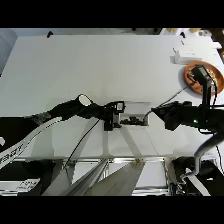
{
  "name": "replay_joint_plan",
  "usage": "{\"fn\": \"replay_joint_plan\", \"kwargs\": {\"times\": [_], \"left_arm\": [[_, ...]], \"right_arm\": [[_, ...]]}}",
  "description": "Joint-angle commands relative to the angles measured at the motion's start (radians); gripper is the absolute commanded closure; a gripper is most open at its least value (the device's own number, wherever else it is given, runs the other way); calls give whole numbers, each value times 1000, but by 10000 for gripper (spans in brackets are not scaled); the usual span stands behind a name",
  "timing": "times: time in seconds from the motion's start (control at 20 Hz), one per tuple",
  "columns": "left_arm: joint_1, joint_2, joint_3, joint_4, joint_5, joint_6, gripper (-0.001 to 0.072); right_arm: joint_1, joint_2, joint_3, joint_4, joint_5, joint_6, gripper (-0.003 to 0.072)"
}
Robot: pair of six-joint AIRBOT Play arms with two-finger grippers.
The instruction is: Fold the box and place the chain.
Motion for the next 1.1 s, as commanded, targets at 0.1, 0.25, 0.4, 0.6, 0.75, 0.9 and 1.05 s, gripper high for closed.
{"fn": "replay_joint_plan", "kwargs": {"times": [0.1,0.25,0.4,0.6,0.75,0.9,1.05], "left_arm": [[1,1,1,0,0,0,433],[1,1,1,0,0,0,433],[1,1,1,0,0,0,433],[1,1,1,0,0,0,433],[1,1,1,0,1,0,433],[1,1,1,0,0,0,433],[1,1,1,0,0,0,433]], "right_arm": [[0,25,-16,188,-37,-55,669],[1,15,-70,189,-114,-55,669],[1,-31,-126,271,-170,-132,669],[29,-163,-136,351,-185,-298,669],[105,-293,-136,307,-198,-351,669],[141,-394,-136,277,-236,-351,669],[151,-462,-136,274,-236,-351,632]]}}
